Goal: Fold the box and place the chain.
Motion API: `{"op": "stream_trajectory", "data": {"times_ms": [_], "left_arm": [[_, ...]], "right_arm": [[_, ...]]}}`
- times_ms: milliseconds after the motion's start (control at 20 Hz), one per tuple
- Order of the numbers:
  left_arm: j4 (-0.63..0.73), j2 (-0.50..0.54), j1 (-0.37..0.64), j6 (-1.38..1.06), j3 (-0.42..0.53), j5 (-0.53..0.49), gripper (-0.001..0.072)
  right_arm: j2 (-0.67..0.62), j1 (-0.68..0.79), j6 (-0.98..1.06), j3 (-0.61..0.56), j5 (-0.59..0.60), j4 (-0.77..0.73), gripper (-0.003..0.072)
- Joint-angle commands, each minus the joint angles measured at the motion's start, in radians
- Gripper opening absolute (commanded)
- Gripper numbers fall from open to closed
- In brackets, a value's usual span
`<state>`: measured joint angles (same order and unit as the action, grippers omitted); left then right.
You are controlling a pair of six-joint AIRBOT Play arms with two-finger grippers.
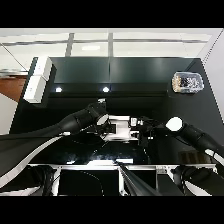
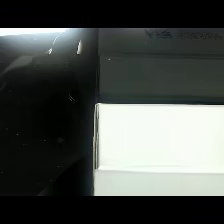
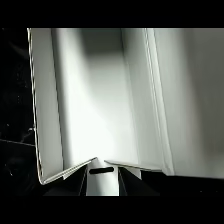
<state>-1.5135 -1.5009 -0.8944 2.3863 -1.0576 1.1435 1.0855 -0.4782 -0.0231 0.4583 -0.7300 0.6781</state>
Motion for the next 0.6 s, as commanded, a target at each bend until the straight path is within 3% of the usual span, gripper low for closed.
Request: {"op": "stream_trajectory", "data": {"times_ms": [0,550], "left_arm": [[0.005,0.0,0.0,0.0,0.0,-0.006,0.003],[0.004,0.0,0.002,0.0,0.0,-0.006,0.0029]], "right_arm": [[0.009,-0.016,-0.003,0.0,0.021,-0.084,0.0217],[0.013,-0.016,-0.003,0.0,0.046,-0.119,0.0217]]}}
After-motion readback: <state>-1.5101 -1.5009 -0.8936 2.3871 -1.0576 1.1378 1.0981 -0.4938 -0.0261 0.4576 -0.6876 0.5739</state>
